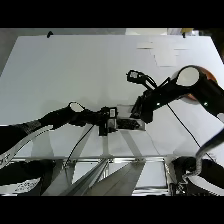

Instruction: Fold the box and place the chain.

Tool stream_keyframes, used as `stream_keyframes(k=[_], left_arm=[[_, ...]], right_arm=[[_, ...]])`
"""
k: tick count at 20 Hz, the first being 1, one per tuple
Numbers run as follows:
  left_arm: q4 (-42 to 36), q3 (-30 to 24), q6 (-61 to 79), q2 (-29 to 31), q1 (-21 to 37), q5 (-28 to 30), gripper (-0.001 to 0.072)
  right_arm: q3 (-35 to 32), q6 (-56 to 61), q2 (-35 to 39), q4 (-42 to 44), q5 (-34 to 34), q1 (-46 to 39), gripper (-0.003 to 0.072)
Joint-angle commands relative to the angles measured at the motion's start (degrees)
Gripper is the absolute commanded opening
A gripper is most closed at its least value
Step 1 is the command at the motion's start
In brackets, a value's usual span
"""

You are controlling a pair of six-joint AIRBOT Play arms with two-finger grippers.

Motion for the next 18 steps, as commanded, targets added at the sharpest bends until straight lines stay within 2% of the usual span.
stream_keyframes(k=[1,2,5,7,12,16,18], left_arm=[[0.00,-0.02,0.02,0.04,0.00,0.00,0.0206],[0.00,-0.02,0.02,0.04,0.00,0.00,0.0206],[0.00,-0.02,0.02,0.04,0.00,0.00,0.0206],[0.00,-0.02,0.00,0.04,0.00,0.00,0.0206],[0.00,-0.02,0.02,0.04,0.00,0.00,0.0206],[0.00,-0.02,0.00,0.04,0.00,0.00,0.0206],[0.00,-0.02,0.00,0.04,0.00,0.00,0.0206]], right_arm=[[4.70,1.38,-1.18,0.61,0.13,-0.57,0.0210],[7.41,1.33,-2.08,0.61,0.02,-1.53,0.0154],[11.65,1.33,-6.12,0.61,-1.53,-3.69,0.0149],[11.63,0.70,-10.14,0.22,-2.60,-3.72,0.0019],[11.63,0.68,-16.94,-0.11,-2.91,-3.41,0.0019],[11.34,-2.67,-16.41,-1.33,2.38,-3.17,0.0019],[8.63,-6.56,-13.73,-1.36,1.33,-3.06,0.0019]])
